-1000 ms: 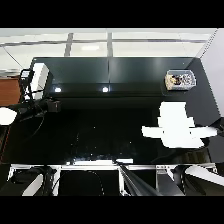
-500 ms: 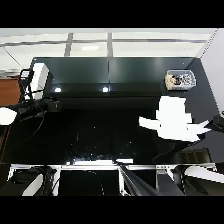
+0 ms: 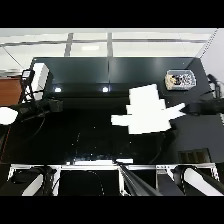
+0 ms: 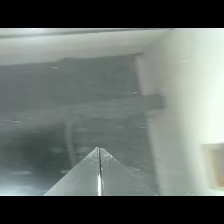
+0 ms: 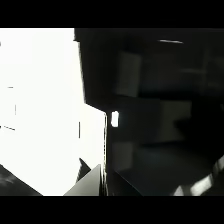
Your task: Fold the box and place the chain.
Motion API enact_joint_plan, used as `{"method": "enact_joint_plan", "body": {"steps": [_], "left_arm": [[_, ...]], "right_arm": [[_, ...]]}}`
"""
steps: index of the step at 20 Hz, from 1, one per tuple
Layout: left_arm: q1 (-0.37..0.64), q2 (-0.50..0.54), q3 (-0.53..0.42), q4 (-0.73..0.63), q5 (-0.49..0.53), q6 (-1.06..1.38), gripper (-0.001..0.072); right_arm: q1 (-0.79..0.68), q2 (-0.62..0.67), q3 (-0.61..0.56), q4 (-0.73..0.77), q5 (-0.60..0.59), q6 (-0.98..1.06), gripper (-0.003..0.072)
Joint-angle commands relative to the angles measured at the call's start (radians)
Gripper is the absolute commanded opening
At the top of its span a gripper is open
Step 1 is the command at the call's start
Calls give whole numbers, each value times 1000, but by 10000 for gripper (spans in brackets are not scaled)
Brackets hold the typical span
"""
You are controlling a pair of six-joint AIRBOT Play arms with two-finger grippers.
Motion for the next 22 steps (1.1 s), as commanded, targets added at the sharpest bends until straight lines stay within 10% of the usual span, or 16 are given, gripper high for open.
{"method": "enact_joint_plan", "body": {"steps": [1,4,6,11,19,22], "left_arm": [[-90,-56,-4,-150,8,94,22],[-223,-174,2,-241,96,99,47],[-270,-273,41,-260,128,98,720],[-195,-570,224,-454,-164,90,713],[-60,-801,243,-684,-577,368,711],[-88,-838,286,-659,-705,520,539]], "right_arm": [[214,177,-223,224,-259,10,13],[421,250,-382,355,-467,11,13],[535,249,-417,359,-537,39,13],[662,249,-420,358,-599,67,13],[663,249,-420,358,-621,67,13],[663,249,-420,358,-621,67,13]]}}
